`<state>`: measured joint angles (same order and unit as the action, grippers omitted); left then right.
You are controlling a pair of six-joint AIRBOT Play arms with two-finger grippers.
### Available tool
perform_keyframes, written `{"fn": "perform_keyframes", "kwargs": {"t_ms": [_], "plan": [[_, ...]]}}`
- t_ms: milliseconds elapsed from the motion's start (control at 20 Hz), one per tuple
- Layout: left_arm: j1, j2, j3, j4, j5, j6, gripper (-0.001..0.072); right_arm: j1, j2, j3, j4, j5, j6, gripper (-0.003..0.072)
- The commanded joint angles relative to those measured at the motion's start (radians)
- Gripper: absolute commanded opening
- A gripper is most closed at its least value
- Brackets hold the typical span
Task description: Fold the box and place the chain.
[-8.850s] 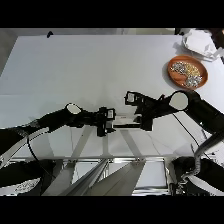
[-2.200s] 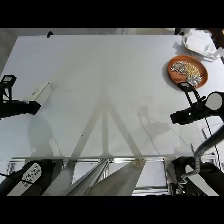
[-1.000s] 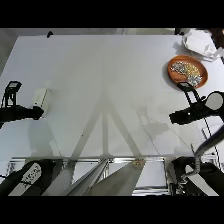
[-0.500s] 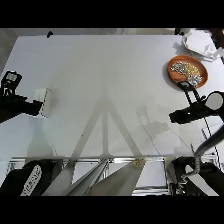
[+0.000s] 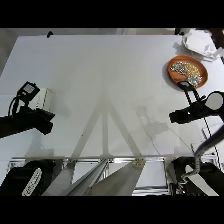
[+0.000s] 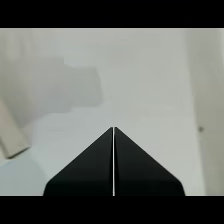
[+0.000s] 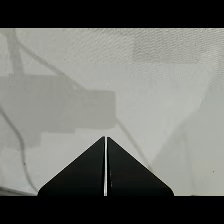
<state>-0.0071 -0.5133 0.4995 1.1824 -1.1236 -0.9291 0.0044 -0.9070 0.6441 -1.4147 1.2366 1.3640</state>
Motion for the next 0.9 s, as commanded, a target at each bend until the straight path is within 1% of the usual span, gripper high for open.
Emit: {"fn": "perform_keyframes", "kwargs": {"t_ms": [0,250,400,550,850], "plan": [[-0.028,-0.036,-0.008,-0.049,-0.07,-0.003,0.0003,0.0,0.001,0.0,0.001,0.002,0.0,0.0013],[-0.045,-0.14,-0.02,-0.069,-0.069,-0.021,0.0006,0.0,0.001,0.0,0.001,0.002,0.0,0.0013],[-0.047,-0.18,-0.02,-0.077,-0.064,-0.021,0.0009,0.0,0.001,0.0,0.001,0.002,0.0,0.0013],[-0.047,-0.196,-0.02,-0.083,-0.062,-0.021,0.0009,0.0,0.001,0.0,0.001,0.001,0.0,0.0013],[-0.047,-0.196,-0.02,-0.092,-0.046,-0.021,0.0009,0.0,0.001,0.0,0.001,0.002,0.0,0.0013]]}}
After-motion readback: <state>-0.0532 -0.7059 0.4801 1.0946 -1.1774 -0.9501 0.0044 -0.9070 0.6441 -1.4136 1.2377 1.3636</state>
